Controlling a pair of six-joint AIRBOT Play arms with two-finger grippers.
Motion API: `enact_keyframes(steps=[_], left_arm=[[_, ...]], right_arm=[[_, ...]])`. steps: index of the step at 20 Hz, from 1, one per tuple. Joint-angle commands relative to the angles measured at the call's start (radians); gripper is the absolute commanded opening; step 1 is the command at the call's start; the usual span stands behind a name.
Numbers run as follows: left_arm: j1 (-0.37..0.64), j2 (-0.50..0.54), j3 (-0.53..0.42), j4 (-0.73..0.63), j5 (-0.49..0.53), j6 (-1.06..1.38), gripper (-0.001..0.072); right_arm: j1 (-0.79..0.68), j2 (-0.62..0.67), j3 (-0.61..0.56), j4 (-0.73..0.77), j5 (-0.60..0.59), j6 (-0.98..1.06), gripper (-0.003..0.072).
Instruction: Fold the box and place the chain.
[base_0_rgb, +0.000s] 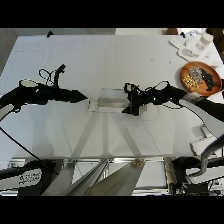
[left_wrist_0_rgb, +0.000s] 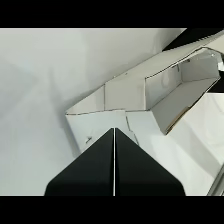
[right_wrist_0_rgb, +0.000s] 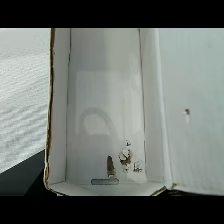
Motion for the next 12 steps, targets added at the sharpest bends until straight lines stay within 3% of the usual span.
enact_keyframes(steps=[1, 6, 12], left_arm=[[0.008, 0.006, 0.001, 0.067, 0.009, -0.023, 0.0005], [-0.015, 0.002, 0.001, 0.244, 0.068, -0.240, 0.0005], [-0.113, -0.068, -0.001, 0.251, 0.107, -0.252, 0.0003]], right_arm=[[0.001, 0.000, 0.000, 0.000, 0.000, 0.000, 0.0438], [0.001, 0.000, 0.000, 0.000, 0.000, 0.000, 0.0438], [0.001, 0.000, 0.000, 0.000, 0.000, 0.000, 0.0438]])
